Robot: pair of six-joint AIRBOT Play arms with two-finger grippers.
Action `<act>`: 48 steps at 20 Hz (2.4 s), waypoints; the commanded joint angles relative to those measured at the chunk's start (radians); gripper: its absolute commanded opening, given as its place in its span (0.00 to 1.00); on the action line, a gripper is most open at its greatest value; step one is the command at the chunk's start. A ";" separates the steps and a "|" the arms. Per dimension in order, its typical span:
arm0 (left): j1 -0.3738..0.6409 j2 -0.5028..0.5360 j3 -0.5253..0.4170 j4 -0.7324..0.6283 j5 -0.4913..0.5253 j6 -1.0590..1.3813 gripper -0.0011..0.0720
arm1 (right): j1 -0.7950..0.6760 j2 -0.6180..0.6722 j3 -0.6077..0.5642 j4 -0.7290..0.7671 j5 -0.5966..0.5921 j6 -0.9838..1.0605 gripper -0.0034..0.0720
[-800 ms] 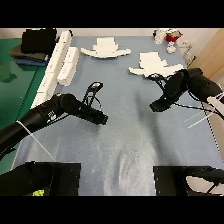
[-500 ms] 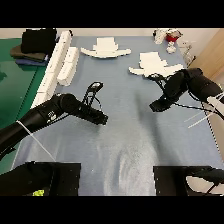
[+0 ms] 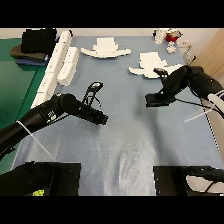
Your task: Fold the box.
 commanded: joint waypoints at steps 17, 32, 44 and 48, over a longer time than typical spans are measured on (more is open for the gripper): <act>0.000 0.000 0.000 0.000 0.007 0.000 0.03 | -0.476 -0.824 0.920 0.347 0.171 0.054 0.49; 0.000 0.000 0.000 0.000 0.007 0.000 0.03 | -0.456 -0.492 0.608 0.369 0.045 -0.066 0.04; 0.000 0.000 0.000 0.000 0.007 0.000 0.03 | -0.456 0.525 -0.576 0.371 0.221 -0.015 0.05; 0.000 0.000 0.000 0.000 0.007 0.000 0.03 | -0.456 0.641 -0.686 0.359 0.233 0.008 0.08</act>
